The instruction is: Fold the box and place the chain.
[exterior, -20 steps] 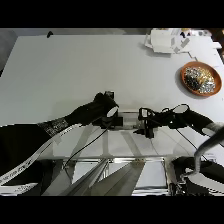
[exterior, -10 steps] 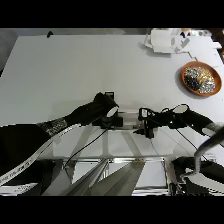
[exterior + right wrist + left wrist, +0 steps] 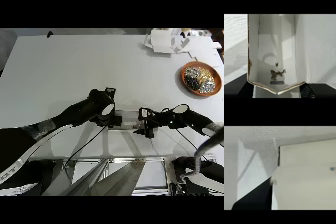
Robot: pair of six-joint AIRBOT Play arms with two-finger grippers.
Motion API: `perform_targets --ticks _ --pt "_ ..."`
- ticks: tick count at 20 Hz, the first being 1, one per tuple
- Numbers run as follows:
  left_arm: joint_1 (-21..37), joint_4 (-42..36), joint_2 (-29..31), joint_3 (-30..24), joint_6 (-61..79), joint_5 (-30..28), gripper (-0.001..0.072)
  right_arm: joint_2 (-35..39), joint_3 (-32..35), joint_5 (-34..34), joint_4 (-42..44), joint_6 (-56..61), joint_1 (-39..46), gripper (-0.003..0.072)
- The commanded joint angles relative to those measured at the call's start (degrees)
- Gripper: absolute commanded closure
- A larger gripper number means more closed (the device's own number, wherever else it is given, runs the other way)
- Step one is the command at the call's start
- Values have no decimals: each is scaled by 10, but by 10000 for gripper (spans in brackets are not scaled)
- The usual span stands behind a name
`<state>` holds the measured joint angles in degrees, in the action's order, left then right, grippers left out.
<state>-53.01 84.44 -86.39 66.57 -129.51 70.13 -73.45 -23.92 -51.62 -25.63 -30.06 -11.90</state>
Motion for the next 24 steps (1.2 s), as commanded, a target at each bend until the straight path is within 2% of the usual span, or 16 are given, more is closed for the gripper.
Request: perform_targets --ticks 1,3,6,7,8,9,11,13,15,18,21,24 --pt "8 0 47 1 42 10 480 0 0 0 0 0 0 347" --pt "16 -5 81 1 83 39 481 0 0 0 0 0 0 347" --pt "44 -54 156 -13 245 120 478 0 0 0 0 0 0 347" --pt "60 -62 194 -30 309 114 424 0 0 0 0 0 0 347" --pt "78 -63 233 -55 390 96 189 0 0 0 0 0 0 347" --pt "96 -67 269 -83 478 64 42 0 0 0 0 0 0 347" --pt "144 -122 337 -160 731 -20 39 0 0 0 0 0 0 347" --pt "204 -226 366 -234 1015 -70 33 0 0 0 0 0 0 347" --pt "268 -313 350 -293 1266 -80 34 0 0 0 0 0 0 347" --pt "328 -365 267 -326 1416 -104 33 0 0 0 0 0 0 347" --pt "321 -435 176 -325 1466 -179 11 0 0 0 0 0 0 347" --pt "289 -520 106 -325 1540 -183 10 0 0 0 0 0 0 347"
